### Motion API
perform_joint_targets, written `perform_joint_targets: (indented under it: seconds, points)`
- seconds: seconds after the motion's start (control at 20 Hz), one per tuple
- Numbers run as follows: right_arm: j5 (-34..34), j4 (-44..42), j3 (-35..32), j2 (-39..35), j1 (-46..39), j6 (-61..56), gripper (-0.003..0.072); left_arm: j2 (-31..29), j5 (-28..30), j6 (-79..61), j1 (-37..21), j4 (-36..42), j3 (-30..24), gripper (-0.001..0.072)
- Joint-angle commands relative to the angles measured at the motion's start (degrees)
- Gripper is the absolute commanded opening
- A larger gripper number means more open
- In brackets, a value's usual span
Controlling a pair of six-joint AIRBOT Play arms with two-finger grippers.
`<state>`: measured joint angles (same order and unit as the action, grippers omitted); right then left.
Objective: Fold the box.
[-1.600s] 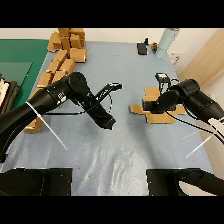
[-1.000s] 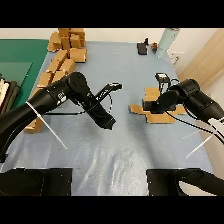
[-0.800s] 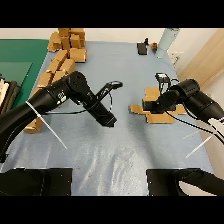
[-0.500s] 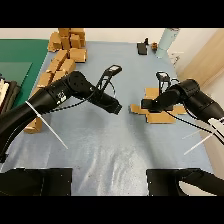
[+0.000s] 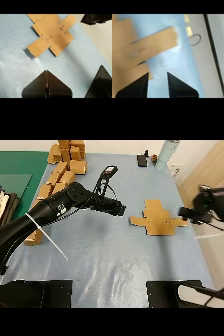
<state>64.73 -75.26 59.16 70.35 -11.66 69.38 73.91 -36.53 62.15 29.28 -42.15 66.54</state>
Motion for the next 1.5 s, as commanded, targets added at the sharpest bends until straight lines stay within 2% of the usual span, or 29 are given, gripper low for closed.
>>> perform_joint_targets:
  seconds: [0.0,0.1,0.15,0.2,0.45,0.7,0.75,0.85,0.95,1.05,1.15,1.25,1.45]
  points:
    - [-3.52,-20.70,2.84,7.37,-21.57,21.55,0.0360,0.04,1.66,0.07,0.04,0.63,0.07,0.0014]
    - [-2.71,-39.76,5.29,11.74,-28.63,35.98,0.0362,0.04,1.60,0.07,0.04,1.07,0.07,0.0014]
    - [-0.81,-46.53,6.82,14.16,-31.01,41.33,0.0361,0.04,1.62,0.13,0.04,1.60,0.07,0.0014]
    - [0.98,-49.66,8.35,16.52,-32.15,44.28,0.0361,0.04,1.62,0.26,0.04,2.40,0.07,0.0014]
    - [7.50,-53.64,14.99,26.51,-32.15,50.03,0.0360,0.04,1.55,0.28,0.04,6.73,0.07,0.0014]
    - [10.45,-54.45,16.00,29.22,-32.15,54.10,0.0355,0.02,0.44,0.28,0.04,9.29,0.07,0.0014]
    - [11.89,-54.55,15.98,29.33,-32.15,55.30,0.0324,0.02,-0.48,0.28,0.02,9.27,0.07,0.0014]
    - [15.96,-55.67,16.00,29.20,-31.82,57.29,0.0143,0.02,-2.60,0.83,-0.07,9.27,0.07,0.0014]
    - [20.11,-58.34,15.98,28.61,-30.62,58.21,0.0018,0.02,-4.66,2.23,-0.09,9.20,0.09,0.0014]
    - [22.23,-60.65,15.52,27.39,-27.85,58.05,0.0004,0.02,-6.47,4.37,-0.50,9.16,0.11,0.0014]
    - [22.25,-64.08,12.46,25.22,-23.71,57.94,0.0002,0.02,-9.55,5.42,-2.21,9.16,0.15,0.0014]
    - [19.82,-67.14,5.29,21.20,-18.64,58.14,0.0001,-0.07,-14.69,5.44,-5.05,9.20,0.17,0.0014]
    - [4.24,-67.67,-18.12,5.07,-7.80,57.64,0.0000,-0.28,-27.26,5.07,-11.37,9.16,0.15,0.0014]
